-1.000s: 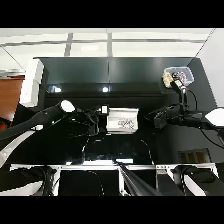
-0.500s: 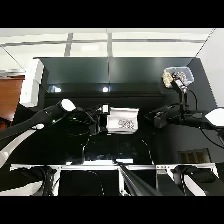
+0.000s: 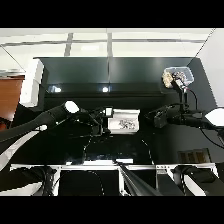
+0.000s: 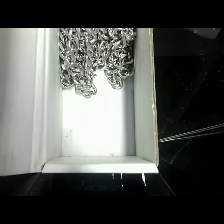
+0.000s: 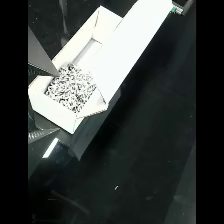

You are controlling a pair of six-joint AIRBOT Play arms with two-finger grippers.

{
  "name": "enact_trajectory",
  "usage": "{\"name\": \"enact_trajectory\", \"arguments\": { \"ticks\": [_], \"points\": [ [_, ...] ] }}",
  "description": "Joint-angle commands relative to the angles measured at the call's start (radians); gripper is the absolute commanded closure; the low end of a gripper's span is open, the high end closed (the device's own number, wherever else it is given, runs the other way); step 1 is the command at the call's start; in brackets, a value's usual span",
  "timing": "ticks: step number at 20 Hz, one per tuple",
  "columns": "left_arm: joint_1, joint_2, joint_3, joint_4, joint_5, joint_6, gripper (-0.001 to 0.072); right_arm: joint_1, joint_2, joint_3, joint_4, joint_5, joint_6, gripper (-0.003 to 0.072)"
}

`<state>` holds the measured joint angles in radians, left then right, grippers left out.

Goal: Fold the box and place the chain.

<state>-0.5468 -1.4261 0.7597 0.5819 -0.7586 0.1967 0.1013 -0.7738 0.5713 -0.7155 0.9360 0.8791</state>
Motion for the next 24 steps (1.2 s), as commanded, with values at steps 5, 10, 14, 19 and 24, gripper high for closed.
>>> {"name": "enact_trajectory", "arguments": {
  "ticks": [5, 10, 14, 19, 24],
  "points": [
    [-0.007, -0.002, 0.0, 0.002, 0.018, 0.002, 0.0359, 0.0, 0.0, 0.001, 0.061, -0.127, 0.093, 0.0306],
    [-0.007, -0.002, 0.0, 0.002, 0.018, 0.002, 0.0359, 0.001, -0.009, 0.001, 0.223, -0.33, 0.11, -0.0034],
    [-0.007, -0.002, 0.0, 0.002, 0.018, 0.002, 0.0359, 0.059, -0.096, 0.009, 0.225, -0.348, 0.099, -0.0028],
    [-0.007, -0.002, 0.0, 0.002, 0.018, 0.002, 0.0359, 0.176, -0.246, 0.009, 0.224, -0.371, -0.039, -0.0028],
    [-0.007, -0.002, 0.0, 0.002, 0.018, 0.002, 0.0359, 0.212, -0.249, 0.041, 0.123, -0.156, -0.492, -0.0027]
  ]
}}
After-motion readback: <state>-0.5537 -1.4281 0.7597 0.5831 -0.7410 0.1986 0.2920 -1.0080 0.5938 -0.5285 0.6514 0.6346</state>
